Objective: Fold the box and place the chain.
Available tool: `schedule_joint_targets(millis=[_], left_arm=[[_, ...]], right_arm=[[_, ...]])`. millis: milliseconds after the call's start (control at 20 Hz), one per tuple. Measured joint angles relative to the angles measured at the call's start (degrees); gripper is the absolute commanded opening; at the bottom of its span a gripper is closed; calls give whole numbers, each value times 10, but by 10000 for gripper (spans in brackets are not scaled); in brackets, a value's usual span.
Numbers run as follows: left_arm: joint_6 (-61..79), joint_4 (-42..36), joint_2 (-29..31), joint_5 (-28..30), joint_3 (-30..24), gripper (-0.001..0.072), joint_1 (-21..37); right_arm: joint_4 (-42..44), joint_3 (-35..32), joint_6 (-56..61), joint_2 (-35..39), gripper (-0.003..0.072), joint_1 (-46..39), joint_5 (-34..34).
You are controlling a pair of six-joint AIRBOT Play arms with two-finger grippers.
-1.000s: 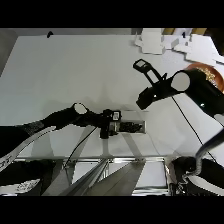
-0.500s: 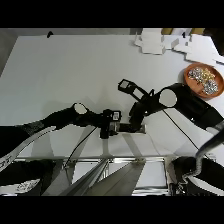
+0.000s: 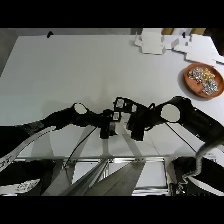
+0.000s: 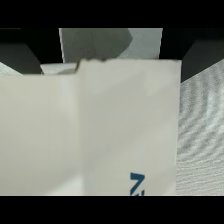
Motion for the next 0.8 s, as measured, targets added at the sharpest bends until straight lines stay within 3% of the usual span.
schedule_joint_targets(millis=[250,400,550,650,800], left_arm=[[0,0,0,0,0,273,0],[-1,0,0,0,0,273,0],[-1,-1,0,0,0,273,0],[-2,-1,0,0,0,273,0],[-2,-1,0,0,0,273,0]], right_arm=[[-40,-3,-6,3,245,2,-7],[-51,-3,-8,3,154,2,-13],[-57,-3,-8,3,146,2,-18],[-57,-3,-8,3,57,2,-21],[-58,-7,-8,3,59,2,-28]])
